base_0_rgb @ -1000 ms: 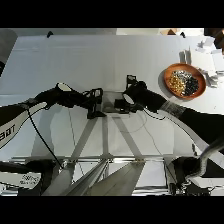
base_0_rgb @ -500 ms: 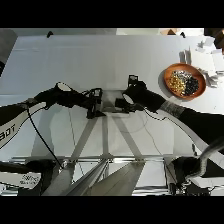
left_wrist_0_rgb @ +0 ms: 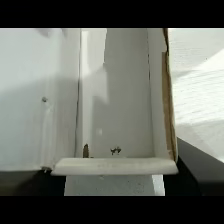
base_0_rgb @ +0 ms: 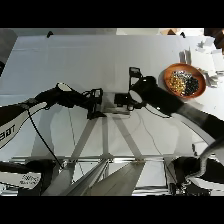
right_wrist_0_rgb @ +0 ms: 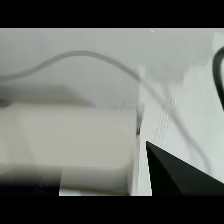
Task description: Fold the box and place the chain.
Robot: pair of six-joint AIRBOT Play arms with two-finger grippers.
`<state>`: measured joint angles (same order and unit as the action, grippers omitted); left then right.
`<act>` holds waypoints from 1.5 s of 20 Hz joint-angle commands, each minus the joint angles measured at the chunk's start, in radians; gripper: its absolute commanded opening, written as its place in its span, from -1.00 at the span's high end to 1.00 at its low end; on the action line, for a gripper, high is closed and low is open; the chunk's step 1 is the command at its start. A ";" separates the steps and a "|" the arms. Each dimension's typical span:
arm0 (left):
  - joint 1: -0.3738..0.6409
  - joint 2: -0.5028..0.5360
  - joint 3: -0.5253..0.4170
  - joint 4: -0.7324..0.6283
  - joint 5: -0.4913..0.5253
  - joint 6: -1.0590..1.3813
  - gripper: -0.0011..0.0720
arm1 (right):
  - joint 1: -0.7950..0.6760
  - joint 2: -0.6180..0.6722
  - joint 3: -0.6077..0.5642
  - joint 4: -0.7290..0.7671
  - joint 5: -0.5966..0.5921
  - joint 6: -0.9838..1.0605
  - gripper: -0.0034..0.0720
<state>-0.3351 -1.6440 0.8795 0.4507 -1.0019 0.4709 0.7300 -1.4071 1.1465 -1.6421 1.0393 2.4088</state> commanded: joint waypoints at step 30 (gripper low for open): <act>0.001 0.000 0.000 0.000 0.003 0.000 -0.11 | -0.866 -0.316 0.143 0.093 -0.042 -0.825 0.83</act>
<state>-0.3351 -1.6444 0.8795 0.4492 -0.9985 0.4706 -0.1371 -1.7096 1.2858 -1.5517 1.0103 1.5848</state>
